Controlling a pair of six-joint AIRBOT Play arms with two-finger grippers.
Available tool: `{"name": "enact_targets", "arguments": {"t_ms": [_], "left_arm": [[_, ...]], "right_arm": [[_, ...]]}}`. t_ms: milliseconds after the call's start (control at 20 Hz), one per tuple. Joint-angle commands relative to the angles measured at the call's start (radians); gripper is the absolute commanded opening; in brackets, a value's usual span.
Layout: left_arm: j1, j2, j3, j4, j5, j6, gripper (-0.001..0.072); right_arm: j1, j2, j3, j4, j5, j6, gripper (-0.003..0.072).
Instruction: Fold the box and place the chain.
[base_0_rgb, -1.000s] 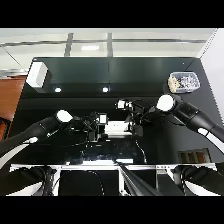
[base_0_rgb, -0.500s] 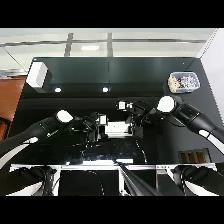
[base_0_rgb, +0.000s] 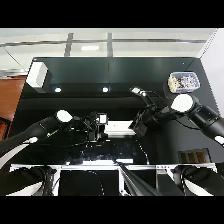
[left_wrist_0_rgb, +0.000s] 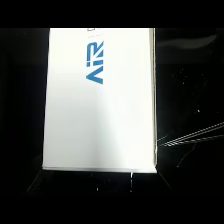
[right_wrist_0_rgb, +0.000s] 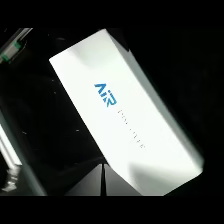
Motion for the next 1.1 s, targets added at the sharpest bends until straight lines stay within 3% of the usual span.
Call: {"name": "enact_targets", "arguments": {"t_ms": [0, 100, 250, 650, 1050], "left_arm": [[0.0, 0.0, 0.0, 0.0, -0.002, 0.001, 0.035], [0.0, 0.0, 0.0, 0.0, -0.002, 0.001, 0.0349], [0.0, 0.0, 0.0, 0.0, -0.002, 0.0, 0.035], [0.0, 0.0, 0.0, 0.0, -0.002, 0.0, 0.035], [0.0, 0.0, 0.0, 0.0, -0.002, 0.001, 0.035]], "right_arm": [[-0.031, 0.007, -0.083, 0.222, -0.017, 0.196, 0.0015], [-0.031, -0.005, -0.142, 0.346, -0.101, 0.195, 0.0015], [-0.031, -0.031, -0.173, 0.367, -0.188, 0.195, 0.0015], [-0.031, -0.122, -0.174, 0.315, -0.193, 0.195, 0.0015], [-0.031, -0.129, -0.179, 0.259, -0.212, 0.195, 0.0015]]}}
